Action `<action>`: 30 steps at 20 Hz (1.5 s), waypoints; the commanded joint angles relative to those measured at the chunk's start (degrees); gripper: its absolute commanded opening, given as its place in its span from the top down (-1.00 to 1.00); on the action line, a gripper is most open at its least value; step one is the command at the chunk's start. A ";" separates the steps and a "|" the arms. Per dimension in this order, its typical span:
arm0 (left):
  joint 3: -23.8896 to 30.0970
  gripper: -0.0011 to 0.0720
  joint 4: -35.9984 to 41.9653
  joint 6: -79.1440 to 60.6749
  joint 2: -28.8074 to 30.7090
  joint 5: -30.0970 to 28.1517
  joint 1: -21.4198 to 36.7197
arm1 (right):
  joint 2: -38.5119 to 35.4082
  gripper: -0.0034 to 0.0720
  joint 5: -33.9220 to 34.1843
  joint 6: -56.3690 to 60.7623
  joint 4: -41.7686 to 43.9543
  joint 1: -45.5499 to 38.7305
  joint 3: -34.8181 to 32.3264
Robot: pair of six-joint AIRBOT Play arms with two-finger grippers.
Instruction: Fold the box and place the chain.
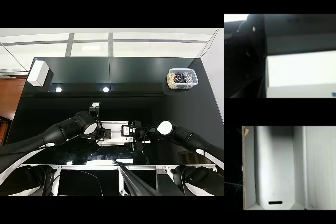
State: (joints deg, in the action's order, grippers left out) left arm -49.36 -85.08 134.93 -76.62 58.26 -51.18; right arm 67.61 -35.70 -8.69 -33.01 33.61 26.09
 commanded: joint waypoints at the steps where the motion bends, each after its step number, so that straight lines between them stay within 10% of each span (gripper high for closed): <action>1: -1.25 0.21 -1.07 -0.11 -0.07 0.74 0.02 | -0.02 -0.38 -0.07 0.07 0.00 -0.02 0.07; 7: -1.38 0.21 -1.20 -0.09 -1.55 2.67 -0.04 | -0.02 -0.38 -0.07 0.07 0.00 -0.02 0.07; 10: -1.38 0.83 -1.20 -0.13 -1.60 2.67 -0.04 | -0.02 -0.38 -0.07 0.07 0.00 -0.02 0.07; 15: -1.88 0.89 -1.22 -0.13 -1.60 3.65 -0.02 | -0.02 -0.38 -0.04 0.07 0.00 -0.02 0.07; 19: -3.52 -0.07 -1.27 -0.13 -1.68 3.45 -0.02 | -0.02 -0.38 -0.04 0.07 0.00 -0.02 0.07; 25: -3.87 -0.06 -0.13 -0.13 -3.69 5.38 -0.02 | -0.02 -0.39 -0.04 0.07 0.00 -0.02 0.07; 28: -3.87 0.72 0.50 -0.15 -3.91 5.05 -0.04 | -0.02 -0.38 -0.04 0.07 0.00 -0.02 0.07; 30: -3.87 0.89 0.52 -0.42 -3.91 4.98 -0.04 | -0.02 -0.38 -0.04 0.07 -0.02 -0.02 0.07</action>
State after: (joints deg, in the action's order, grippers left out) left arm -53.19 -85.17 135.15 -80.25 63.33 -51.20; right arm 67.61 -35.81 -8.43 -32.95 33.61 26.09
